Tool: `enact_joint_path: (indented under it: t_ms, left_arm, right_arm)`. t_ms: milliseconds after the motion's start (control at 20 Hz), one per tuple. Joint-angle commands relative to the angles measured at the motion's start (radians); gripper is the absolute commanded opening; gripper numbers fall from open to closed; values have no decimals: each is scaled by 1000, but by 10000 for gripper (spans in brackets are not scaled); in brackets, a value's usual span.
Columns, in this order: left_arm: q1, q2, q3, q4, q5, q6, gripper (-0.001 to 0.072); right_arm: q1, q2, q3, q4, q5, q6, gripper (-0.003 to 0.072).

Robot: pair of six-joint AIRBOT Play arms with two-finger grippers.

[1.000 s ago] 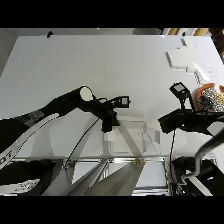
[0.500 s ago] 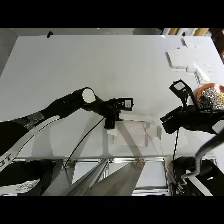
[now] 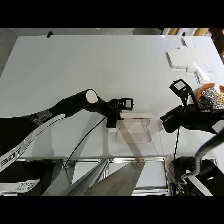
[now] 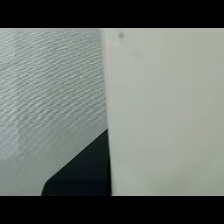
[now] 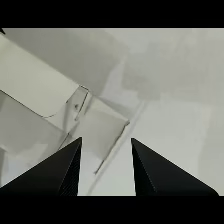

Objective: Fold the box and place the chain.

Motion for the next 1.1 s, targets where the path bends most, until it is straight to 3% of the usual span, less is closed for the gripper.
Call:
enact_joint_path:
  t_ms: [0,500,750,1050]
  left_arm:
    - [-1,-8,0,24,4,2,4]
    - [-1,2,0,26,-3,-3,4]
    - [-1,61,0,262,-24,-217,4]
    - [-1,61,0,269,-29,-218,4]
  right_arm:
    - [1,-1,1,0,-14,-1,340]
    - [1,-1,1,0,-15,0,340]
    - [1,-1,1,0,-15,0,340]
    - [1,-1,1,1,-15,0,340]
